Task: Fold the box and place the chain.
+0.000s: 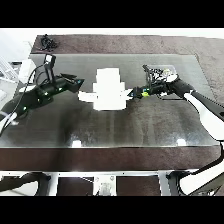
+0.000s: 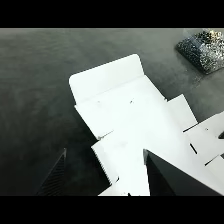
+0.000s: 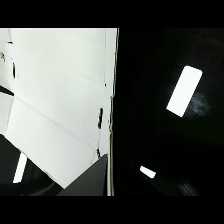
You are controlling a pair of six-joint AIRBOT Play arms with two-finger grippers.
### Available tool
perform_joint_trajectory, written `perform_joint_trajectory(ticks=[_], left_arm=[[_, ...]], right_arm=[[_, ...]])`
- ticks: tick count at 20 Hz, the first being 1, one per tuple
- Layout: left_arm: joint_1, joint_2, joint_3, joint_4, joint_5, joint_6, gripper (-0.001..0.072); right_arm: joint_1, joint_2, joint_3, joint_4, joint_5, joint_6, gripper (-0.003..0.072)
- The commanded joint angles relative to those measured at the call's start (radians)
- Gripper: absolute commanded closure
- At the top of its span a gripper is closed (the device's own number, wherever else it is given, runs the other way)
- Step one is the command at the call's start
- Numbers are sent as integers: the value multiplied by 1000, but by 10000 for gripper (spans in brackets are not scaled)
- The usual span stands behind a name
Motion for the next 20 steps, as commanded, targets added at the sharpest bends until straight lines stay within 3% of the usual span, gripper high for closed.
perform_joint_trajectory(ticks=[1,5,8,16,20], left_arm=[[0,-130,136,42,-50,-63,154],[0,-195,280,323,-80,-353,154],[0,-294,443,556,-212,-577,155],[1,-579,809,604,-534,-806,155],[1,-670,924,656,-586,-885,155]], right_arm=[[2,0,1,5,-5,3,680],[2,0,1,5,-6,3,680],[1,0,1,5,-6,3,680],[1,0,1,6,-5,3,680],[1,0,1,6,-5,3,679]])
